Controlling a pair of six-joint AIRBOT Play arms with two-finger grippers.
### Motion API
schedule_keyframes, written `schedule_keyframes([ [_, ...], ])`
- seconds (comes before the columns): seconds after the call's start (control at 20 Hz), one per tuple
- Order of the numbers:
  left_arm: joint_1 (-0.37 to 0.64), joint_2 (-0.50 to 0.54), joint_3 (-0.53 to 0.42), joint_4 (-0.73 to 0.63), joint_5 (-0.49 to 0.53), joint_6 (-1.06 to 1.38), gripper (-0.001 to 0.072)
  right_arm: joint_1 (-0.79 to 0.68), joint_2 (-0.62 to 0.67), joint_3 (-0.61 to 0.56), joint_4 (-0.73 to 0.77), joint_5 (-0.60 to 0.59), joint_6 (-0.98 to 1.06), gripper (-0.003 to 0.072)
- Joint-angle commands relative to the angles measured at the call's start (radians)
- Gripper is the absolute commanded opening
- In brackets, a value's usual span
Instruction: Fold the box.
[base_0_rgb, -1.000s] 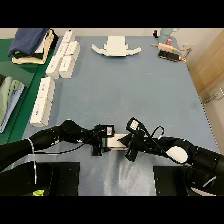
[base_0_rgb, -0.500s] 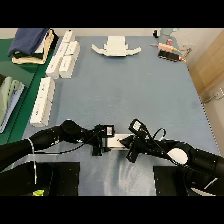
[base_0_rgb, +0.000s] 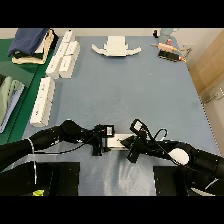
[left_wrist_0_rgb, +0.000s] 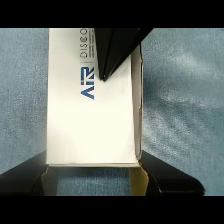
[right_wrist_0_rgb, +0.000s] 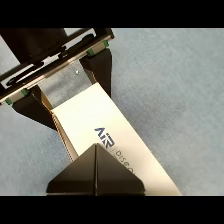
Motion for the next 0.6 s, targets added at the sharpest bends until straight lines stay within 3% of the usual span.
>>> schedule_keyframes([
  [0.0, 0.000, 0.000, 0.001, 0.000, 0.000, 0.000, 0.0409, -0.008, 0.046, 0.043, -0.011, -0.076, 0.000, 0.0003],
  [0.3, 0.000, 0.000, 0.001, 0.000, 0.000, 0.000, 0.0409, -0.116, 0.037, 0.175, -0.137, 0.036, 0.036, 0.0003],
  [0.55, 0.000, 0.000, 0.001, 0.000, 0.000, 0.000, 0.0409, -0.307, -0.101, 0.321, -0.507, 0.343, 0.361, 0.0003],
])
